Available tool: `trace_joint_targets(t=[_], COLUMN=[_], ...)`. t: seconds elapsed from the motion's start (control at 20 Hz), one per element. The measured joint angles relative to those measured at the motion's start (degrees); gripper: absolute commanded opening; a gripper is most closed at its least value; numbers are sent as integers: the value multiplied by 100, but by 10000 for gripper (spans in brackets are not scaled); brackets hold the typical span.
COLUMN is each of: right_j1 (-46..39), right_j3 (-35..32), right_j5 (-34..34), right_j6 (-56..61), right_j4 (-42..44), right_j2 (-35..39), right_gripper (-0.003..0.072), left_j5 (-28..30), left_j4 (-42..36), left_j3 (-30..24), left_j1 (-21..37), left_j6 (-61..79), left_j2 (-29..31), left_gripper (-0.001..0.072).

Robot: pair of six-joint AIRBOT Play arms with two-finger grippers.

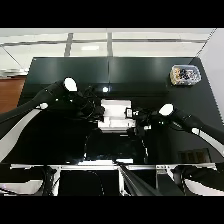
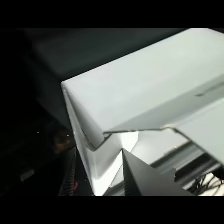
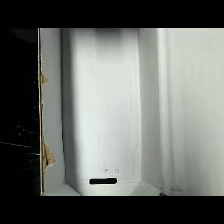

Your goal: Fold the box and place the chain.

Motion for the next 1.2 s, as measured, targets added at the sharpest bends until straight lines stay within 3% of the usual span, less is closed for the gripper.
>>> trace_joint_targets(t=[0.15,0.2,0.75,1.2], right_j1=[0,0,0,0], right_j3=[0,0,-2,-2], right_j5=[-2,-2,-26,-37], right_j6=[-2,-2,24,37], right_j4=[-2,-2,0,2], right_j2=[0,0,0,0], right_gripper=[194,194,194,194], left_j5=[140,168,487,553], left_j4=[398,527,2415,2813], left_j3=[31,44,391,444], left_j1=[-188,-264,-1443,-1814], left_j6=[-400,-529,-2557,-3609], left_j2=[0,0,-52,-162], left_gripper=[325,287,285,284])
